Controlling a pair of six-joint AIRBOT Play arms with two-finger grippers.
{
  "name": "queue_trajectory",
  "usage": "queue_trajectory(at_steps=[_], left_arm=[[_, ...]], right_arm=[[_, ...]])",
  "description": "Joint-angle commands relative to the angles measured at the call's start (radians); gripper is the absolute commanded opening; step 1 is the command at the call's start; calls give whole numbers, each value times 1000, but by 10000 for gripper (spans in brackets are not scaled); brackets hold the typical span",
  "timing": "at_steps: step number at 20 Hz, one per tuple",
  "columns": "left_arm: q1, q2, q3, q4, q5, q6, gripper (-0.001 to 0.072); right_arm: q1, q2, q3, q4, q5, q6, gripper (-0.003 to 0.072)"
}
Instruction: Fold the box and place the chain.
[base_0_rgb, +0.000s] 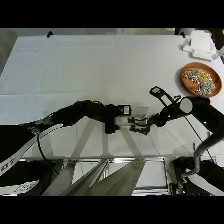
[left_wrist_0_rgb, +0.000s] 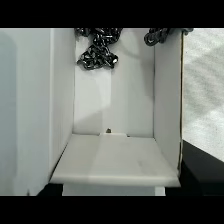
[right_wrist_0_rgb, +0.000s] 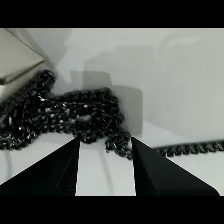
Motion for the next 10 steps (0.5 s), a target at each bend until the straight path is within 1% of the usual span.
queue_trajectory(at_steps=[1,5,10], left_arm=[[0,0,0,0,0,0,336],[0,0,0,0,0,0,336],[0,0,0,0,0,0,336]], right_arm=[[32,-19,-1,24,-69,-9,361],[32,-20,-1,23,-108,20,360],[32,-47,-5,-15,-68,18,359]])
